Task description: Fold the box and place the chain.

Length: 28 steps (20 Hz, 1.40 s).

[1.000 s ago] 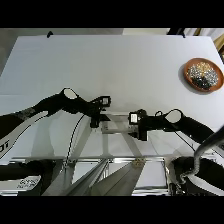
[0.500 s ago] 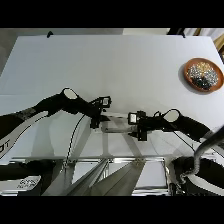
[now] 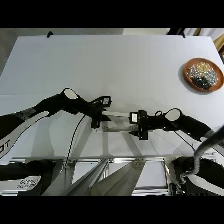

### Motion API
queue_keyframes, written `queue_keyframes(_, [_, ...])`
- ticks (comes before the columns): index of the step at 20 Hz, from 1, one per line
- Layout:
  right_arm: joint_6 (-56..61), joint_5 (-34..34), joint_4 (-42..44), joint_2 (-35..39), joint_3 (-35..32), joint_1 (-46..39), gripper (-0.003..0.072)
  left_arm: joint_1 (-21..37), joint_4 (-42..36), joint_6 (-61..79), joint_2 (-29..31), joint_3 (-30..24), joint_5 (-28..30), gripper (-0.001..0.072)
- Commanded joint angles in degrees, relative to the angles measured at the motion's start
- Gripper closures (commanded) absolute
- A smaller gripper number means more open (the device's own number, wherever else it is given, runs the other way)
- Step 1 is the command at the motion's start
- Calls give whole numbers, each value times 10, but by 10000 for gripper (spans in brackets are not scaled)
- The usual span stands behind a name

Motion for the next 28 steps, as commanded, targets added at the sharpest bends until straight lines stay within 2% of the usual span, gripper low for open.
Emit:
queue_keyframes(1, [-44,-1,-1,0,0,-1,231,0,2,0,0,0,-1,698])
queue_keyframes(22, [-43,0,1,-5,0,-1,227,0,2,1,0,0,-1,698])
queue_keyframes(23, [-43,0,0,-5,0,0,230,0,2,0,0,0,-1,698])
queue_keyframes(25, [-43,1,0,-5,0,0,302,0,2,0,0,0,-1,698])
queue_keyframes(28, [-43,1,0,-5,0,-1,302,0,2,0,0,0,-1,698])
